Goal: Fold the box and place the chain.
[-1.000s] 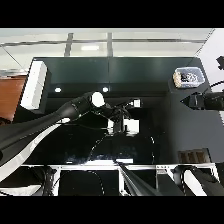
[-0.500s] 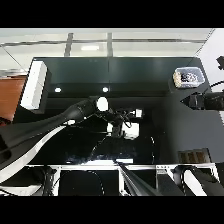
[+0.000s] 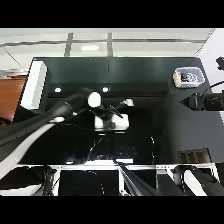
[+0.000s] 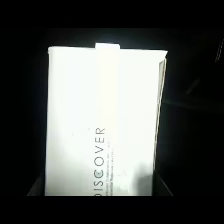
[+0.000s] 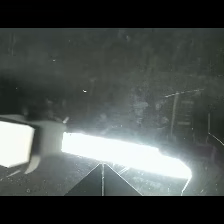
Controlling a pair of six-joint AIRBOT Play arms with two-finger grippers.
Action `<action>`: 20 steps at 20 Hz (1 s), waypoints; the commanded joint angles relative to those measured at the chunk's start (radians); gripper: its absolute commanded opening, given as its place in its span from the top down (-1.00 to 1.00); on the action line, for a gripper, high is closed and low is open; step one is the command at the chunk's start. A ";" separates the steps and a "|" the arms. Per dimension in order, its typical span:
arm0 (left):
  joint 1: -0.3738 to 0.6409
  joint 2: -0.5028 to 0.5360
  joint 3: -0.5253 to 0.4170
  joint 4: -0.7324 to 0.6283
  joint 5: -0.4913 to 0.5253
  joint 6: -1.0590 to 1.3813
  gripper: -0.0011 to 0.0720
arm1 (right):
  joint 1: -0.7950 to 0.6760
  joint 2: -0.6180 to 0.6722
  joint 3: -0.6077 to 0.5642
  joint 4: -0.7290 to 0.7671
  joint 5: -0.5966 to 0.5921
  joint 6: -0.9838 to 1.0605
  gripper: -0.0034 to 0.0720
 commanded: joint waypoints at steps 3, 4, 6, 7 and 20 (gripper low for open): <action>0.359 0.214 -0.147 0.259 -0.279 -0.367 0.13 | 0.000 0.000 0.000 0.000 0.008 -0.008 0.87; 0.446 0.265 -0.198 0.267 -0.299 -0.384 0.13 | 0.000 0.000 0.000 0.000 0.008 -0.010 0.87; 0.647 0.366 -0.307 0.285 -0.317 -0.373 0.13 | 0.000 0.000 0.000 0.000 0.009 -0.010 0.86; 0.744 0.394 -0.341 0.300 -0.328 -0.374 0.13 | 0.000 0.000 0.000 0.000 0.008 -0.010 0.87; 1.379 0.415 -0.414 0.174 0.003 -0.356 0.13 | 0.000 0.000 0.000 -0.003 -0.003 -0.007 0.87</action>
